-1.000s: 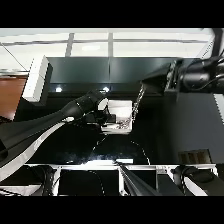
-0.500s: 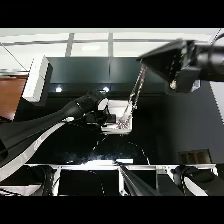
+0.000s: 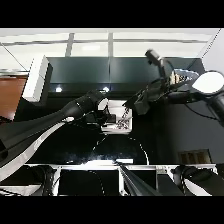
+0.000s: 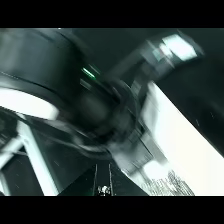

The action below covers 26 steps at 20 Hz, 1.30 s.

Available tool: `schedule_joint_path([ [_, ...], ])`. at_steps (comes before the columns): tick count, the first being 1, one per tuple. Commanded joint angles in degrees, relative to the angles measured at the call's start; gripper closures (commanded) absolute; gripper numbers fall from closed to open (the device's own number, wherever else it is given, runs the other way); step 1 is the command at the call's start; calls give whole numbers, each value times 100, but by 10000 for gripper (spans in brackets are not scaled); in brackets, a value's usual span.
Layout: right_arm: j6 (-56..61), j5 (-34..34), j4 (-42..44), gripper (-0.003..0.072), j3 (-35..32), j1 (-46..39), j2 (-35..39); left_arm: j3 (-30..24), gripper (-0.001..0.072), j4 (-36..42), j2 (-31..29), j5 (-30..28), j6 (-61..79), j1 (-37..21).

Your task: Fold the box and place the chain.

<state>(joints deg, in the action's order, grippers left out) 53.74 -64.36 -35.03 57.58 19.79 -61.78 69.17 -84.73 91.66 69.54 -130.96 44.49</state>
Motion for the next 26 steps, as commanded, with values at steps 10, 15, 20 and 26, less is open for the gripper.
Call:
schedule_joint_path([
  [10,2,-352,-1237,416,-142,-531,-173,4,677,-4,0,13,2,0],
  [15,-1172,-295,-1220,417,-909,-1668,-129,4,677,-7,0,-9,2,0],
  [20,-3320,1740,-1182,-30,-2337,-1137,-129,4,677,-4,0,-4,2,0],
  [26,-6859,2260,149,-21,-2439,-691,-715,4,678,-4,0,0,2,2],
])
